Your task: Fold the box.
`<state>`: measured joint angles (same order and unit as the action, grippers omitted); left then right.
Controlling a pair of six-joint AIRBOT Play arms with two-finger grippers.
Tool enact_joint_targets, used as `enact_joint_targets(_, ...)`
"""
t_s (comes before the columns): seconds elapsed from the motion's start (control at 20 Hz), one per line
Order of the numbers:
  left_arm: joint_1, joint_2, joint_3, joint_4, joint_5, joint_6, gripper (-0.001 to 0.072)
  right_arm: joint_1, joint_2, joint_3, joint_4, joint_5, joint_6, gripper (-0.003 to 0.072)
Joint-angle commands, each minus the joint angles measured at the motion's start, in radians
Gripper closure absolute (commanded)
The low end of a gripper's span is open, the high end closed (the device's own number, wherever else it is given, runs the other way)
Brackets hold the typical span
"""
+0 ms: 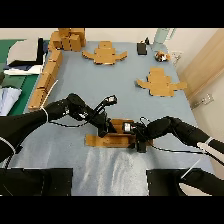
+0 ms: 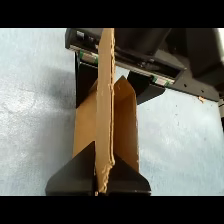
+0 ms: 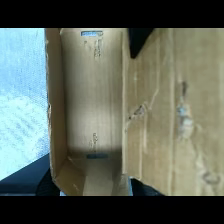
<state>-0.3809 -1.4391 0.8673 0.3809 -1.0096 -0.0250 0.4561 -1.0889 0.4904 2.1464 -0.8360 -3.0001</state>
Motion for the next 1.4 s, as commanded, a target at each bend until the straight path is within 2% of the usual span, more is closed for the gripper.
enact_joint_targets(0.0,0.002,0.0,0.0,0.062,0.016,-0.002,0.0694,0.001,-0.001,0.0,0.0,0.0,0.0,0.029)
enact_joint_targets(0.35,0.002,0.001,0.0,0.061,0.036,-0.051,0.0691,0.0,-0.001,0.0,0.0,-0.002,0.0,0.029)
enact_joint_targets(0.45,0.002,0.001,0.0,0.061,0.047,-0.093,0.0385,0.0,-0.001,0.0,0.0,-0.002,0.0,0.029)
enact_joint_targets(0.5,0.002,0.001,0.0,0.061,0.049,-0.127,0.0335,0.001,-0.001,0.0,0.0,-0.002,0.0,0.029)
enact_joint_targets(0.8,0.002,0.024,0.015,0.088,0.011,-0.144,0.0333,0.0,-0.001,0.0,-0.001,-0.002,0.0,0.0289)
enact_joint_targets(1.0,0.024,0.092,0.027,0.314,0.003,-0.375,0.0332,0.0,-0.001,0.0,-0.003,-0.002,0.0,0.029)
enact_joint_targets(1.1,0.047,0.122,0.027,0.372,-0.047,-0.476,0.0333,0.001,-0.001,0.0,-0.003,-0.002,0.0,0.029)
enact_joint_targets(1.2,0.063,0.137,0.027,0.373,-0.129,-0.541,0.0336,0.001,-0.001,0.0,-0.003,-0.002,0.0,0.0289)
enact_joint_targets(1.35,0.063,0.136,0.027,0.378,-0.21,-0.633,0.0377,0.001,-0.001,0.0,-0.003,-0.001,0.0,0.0288)
